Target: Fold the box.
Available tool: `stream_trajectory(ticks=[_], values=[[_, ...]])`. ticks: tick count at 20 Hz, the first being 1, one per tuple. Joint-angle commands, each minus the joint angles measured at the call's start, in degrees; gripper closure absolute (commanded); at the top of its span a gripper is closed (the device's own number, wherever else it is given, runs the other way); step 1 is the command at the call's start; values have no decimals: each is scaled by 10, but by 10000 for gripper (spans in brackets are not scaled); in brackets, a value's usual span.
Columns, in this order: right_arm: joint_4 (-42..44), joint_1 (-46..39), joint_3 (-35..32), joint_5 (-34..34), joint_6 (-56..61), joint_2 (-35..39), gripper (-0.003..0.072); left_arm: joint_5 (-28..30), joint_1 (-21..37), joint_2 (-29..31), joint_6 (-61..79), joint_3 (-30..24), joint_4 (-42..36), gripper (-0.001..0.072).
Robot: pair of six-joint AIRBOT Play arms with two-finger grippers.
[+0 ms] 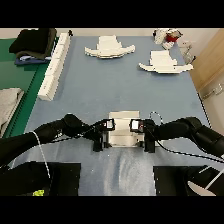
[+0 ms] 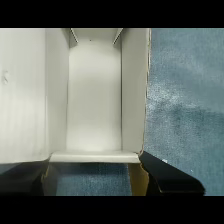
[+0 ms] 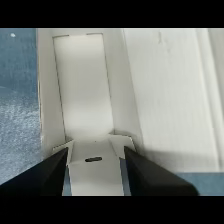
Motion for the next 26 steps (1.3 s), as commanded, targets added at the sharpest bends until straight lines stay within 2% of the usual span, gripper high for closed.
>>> stream_trajectory(ticks=[1, 5, 6, 7, 8, 10, 12, 15, 16, 18, 20, 23, 26], values=[[7, 0, 0, 4, -5, -4, 79, 0, 0, 0, 0, 1, 0, 169], [-3, 0, 3, -24, 31, -1, 108, 0, 0, 0, 0, 1, 0, 169], [-18, 0, 7, -40, 69, 2, 220, 0, 0, 0, 0, 1, 0, 169], [-43, 0, 15, -64, 121, 5, 406, 0, 0, 0, 0, 1, 0, 169], [-74, 0, 23, -81, 183, 9, 523, 0, 0, 0, 0, 1, 0, 169], [-146, 0, 43, -108, 328, 15, 684, 0, 0, 0, 0, 1, 0, 169], [-219, -1, 67, -140, 428, 21, 684, 0, 0, 0, 0, 1, 0, 169], [-378, -9, 106, -200, 631, 24, 684, 0, 0, 0, 0, 1, 0, 169], [-407, -25, 115, -224, 690, 23, 685, 0, 0, 0, 0, 1, 0, 169], [-414, -93, 116, -261, 756, 15, 686, 0, 0, 0, 0, 1, 0, 169], [-366, -209, 113, -272, 766, -3, 686, 0, 0, 0, 0, 1, 0, 169], [-189, -411, 111, -271, 692, -49, 686, 0, 0, 0, 0, 1, 0, 169], [-36, -541, 94, -278, 603, -92, 685, 0, 0, 0, 0, 1, 0, 169]])
